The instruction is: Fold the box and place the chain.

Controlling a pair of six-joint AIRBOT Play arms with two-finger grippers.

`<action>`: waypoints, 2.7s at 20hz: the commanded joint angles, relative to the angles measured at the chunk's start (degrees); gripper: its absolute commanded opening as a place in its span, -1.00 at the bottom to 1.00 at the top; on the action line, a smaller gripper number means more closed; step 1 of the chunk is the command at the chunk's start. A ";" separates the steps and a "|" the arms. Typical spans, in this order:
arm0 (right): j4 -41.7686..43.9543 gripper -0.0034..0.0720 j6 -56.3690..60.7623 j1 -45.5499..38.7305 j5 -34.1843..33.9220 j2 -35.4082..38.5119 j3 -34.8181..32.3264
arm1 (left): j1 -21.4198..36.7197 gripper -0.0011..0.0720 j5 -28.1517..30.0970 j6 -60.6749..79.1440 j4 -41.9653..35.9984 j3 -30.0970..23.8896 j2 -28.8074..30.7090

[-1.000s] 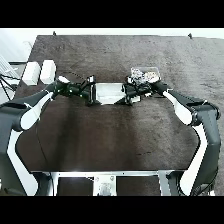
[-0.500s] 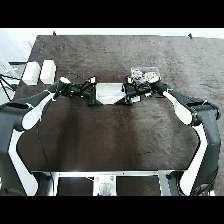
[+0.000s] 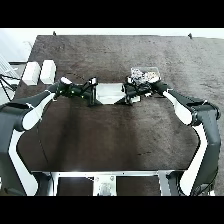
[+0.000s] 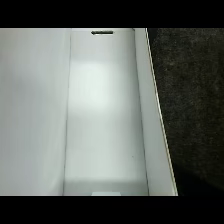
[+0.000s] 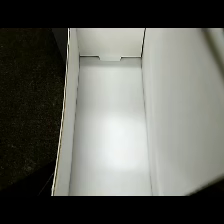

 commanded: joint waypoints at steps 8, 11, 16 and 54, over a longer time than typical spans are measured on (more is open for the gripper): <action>-0.02 0.35 0.04 0.07 0.02 -0.04 -0.02 | 0.02 0.48 0.48 0.04 -0.09 0.00 0.00; 0.00 0.35 0.02 0.07 0.02 -0.04 -0.02 | 0.02 0.48 0.48 0.04 -0.09 0.00 0.00; 0.02 0.35 0.02 0.13 0.02 -0.04 -0.02 | 0.02 0.48 0.50 0.07 -0.09 0.00 0.00; -2.82 -0.88 28.30 -1.42 -1.07 15.56 -5.44 | 0.02 0.48 0.33 0.02 0.02 -0.02 0.00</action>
